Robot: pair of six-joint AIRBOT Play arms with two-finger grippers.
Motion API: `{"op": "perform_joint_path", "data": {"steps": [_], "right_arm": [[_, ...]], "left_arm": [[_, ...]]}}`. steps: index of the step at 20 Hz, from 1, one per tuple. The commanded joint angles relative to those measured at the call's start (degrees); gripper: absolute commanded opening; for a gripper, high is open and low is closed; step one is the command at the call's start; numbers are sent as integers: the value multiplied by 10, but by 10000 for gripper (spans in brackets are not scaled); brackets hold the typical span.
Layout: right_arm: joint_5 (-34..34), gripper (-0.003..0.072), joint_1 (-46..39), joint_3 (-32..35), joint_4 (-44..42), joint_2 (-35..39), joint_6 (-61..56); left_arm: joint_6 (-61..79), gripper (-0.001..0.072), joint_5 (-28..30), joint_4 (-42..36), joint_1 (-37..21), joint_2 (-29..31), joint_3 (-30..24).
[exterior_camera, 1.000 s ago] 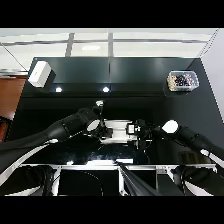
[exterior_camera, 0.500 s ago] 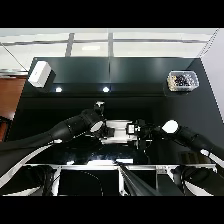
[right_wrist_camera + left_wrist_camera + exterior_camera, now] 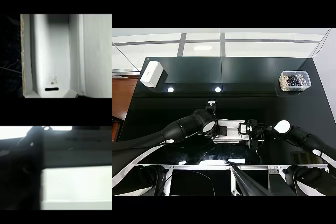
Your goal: Fold the box and place the chain.
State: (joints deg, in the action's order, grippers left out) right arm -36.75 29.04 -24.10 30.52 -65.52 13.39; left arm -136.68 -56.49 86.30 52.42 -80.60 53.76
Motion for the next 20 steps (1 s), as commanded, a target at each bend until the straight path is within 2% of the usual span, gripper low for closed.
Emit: {"op": "perform_joint_path", "data": {"steps": [1,6,8,9,13,14,15,20], "right_arm": [[-1,401,0,0,0,0,-1],[-1,401,0,0,0,0,-1],[-1,400,0,0,0,0,-1],[-1,401,0,0,0,0,-1],[-3,407,0,0,0,0,-3],[-6,565,0,-1,0,0,-12],[-10,619,0,-2,0,3,-30],[-65,619,-5,-10,64,51,-81]], "left_arm": [[-3,446,-11,0,0,0,0],[-3,427,-11,1,0,0,0],[-3,46,-9,0,0,0,0],[-3,26,-9,0,0,0,0],[-2,26,-14,1,0,0,0],[-2,26,-16,2,0,0,0],[0,26,-18,3,0,0,0],[4,26,-28,12,0,0,0]]}}
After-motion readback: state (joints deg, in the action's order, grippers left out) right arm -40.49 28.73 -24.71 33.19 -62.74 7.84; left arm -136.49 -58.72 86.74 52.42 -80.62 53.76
